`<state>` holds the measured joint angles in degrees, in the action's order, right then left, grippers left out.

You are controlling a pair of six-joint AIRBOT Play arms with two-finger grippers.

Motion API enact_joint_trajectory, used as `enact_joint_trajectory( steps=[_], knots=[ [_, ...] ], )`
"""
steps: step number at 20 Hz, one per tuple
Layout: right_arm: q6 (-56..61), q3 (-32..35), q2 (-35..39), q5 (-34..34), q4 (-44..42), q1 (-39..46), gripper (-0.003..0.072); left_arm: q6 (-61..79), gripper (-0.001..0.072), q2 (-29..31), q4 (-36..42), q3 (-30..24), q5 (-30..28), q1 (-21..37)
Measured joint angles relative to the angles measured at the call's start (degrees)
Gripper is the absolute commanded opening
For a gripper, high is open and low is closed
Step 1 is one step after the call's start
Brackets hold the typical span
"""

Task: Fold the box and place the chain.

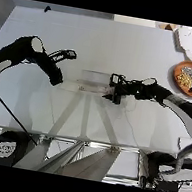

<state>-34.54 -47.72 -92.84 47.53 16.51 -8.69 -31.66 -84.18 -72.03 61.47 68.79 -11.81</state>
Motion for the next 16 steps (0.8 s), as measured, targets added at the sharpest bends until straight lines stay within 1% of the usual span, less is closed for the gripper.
enact_joint_trajectory(
  steps=[1,2,3,4,5,8,9,10,11,12,16],
  knots=[
    [0.0,0.0,0.0,0.0,0.0,0.0,0.0540,2.6,0.0016,1.0,0.1,0.0,-0.4,-0.6],
    [0.0,0.0,0.0,0.0,0.0,0.0,0.0540,5.5,0.0073,2.2,0.9,0.0,-0.9,-1.1],
    [0.0,0.0,0.0,0.0,0.0,0.0,0.0540,8.0,0.0206,3.1,2.0,0.0,-1.6,-1.4],
    [0.0,0.0,0.0,0.0,0.0,0.0,0.0540,10.6,0.0366,3.8,3.6,0.0,-2.3,-1.5],
    [0.0,0.0,0.0,0.0,0.0,0.0,0.0540,12.8,0.0464,4.2,5.3,0.0,-3.1,-1.6],
    [0.0,0.0,0.0,0.0,0.0,0.0,0.0540,17.2,0.0464,4.4,10.4,0.0,-5.4,-1.7],
    [0.0,0.0,0.0,0.0,0.0,0.0,0.0540,18.8,0.0476,4.0,12.1,0.0,-6.1,-1.7],
    [0.0,0.0,0.0,0.0,0.0,0.0,0.0540,20.8,0.0550,3.3,13.4,0.0,-6.4,-1.7],
    [0.0,0.0,0.0,0.0,0.0,0.0,0.0540,22.8,0.0651,2.5,14.4,0.0,-6.7,-1.6],
    [0.0,0.0,0.0,0.0,0.0,0.0,0.0540,25.2,0.0680,1.4,15.5,0.0,-7.0,-1.4],
    [0.0,0.0,0.0,0.0,0.0,0.0,0.0540,33.1,0.0672,-3.2,19.6,0.0,-6.4,0.0]
  ],
)
